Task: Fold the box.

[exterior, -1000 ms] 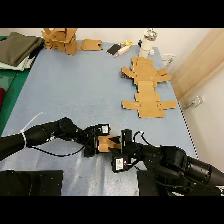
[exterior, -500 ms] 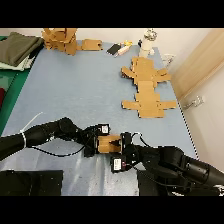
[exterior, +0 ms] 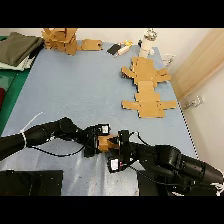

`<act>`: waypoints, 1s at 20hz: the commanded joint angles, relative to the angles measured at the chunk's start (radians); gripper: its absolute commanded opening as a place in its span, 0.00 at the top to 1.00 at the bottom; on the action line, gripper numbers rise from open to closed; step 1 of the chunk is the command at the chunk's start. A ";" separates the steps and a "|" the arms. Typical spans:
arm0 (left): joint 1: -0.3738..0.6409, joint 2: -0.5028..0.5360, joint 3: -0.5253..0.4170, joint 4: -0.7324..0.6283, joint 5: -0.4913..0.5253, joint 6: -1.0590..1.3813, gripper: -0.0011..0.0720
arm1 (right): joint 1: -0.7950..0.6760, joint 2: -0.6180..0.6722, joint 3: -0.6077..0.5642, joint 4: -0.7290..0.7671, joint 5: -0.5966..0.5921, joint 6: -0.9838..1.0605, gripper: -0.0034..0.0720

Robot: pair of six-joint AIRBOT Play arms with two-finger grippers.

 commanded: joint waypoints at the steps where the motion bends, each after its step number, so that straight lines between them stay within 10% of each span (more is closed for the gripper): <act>1: 0.000 0.000 0.000 0.000 0.000 0.000 0.15 | 0.000 -0.003 0.011 -0.026 0.002 0.003 0.43; 20: 0.000 0.000 0.000 0.000 0.000 0.000 0.15 | -0.003 -0.045 0.041 -0.140 -0.014 0.102 0.60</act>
